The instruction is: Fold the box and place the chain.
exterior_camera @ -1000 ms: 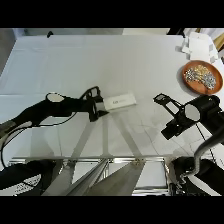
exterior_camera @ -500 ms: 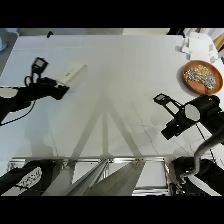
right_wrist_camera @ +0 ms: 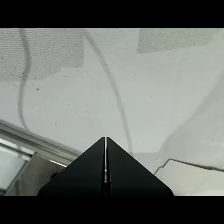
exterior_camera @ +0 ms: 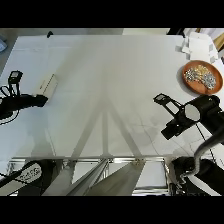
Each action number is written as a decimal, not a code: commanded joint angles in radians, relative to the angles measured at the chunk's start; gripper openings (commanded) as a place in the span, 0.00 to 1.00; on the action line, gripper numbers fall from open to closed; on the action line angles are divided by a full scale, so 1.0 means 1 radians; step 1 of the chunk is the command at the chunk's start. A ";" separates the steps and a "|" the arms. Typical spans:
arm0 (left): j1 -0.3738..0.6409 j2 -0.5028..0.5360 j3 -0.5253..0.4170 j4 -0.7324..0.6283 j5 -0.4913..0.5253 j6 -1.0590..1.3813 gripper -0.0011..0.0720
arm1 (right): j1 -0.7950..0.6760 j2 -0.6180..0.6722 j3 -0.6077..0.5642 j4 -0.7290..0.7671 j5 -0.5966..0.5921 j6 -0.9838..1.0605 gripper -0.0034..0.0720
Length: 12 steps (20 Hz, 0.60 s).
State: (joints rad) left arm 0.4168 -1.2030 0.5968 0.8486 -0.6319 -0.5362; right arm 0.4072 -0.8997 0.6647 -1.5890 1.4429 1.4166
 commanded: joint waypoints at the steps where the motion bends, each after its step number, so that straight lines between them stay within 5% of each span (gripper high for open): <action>1: 0.013 -0.014 -0.003 0.039 -0.004 -0.088 0.97 | 0.000 -0.001 0.000 0.000 0.000 0.000 0.07; 8: 0.008 0.158 -0.003 0.046 -0.021 -0.156 0.97 | 0.000 -0.001 0.000 0.000 0.001 0.000 0.07; 12: -0.085 0.263 -0.003 0.070 -0.071 -0.160 0.97 | 0.000 -0.001 0.000 0.000 0.001 0.000 0.07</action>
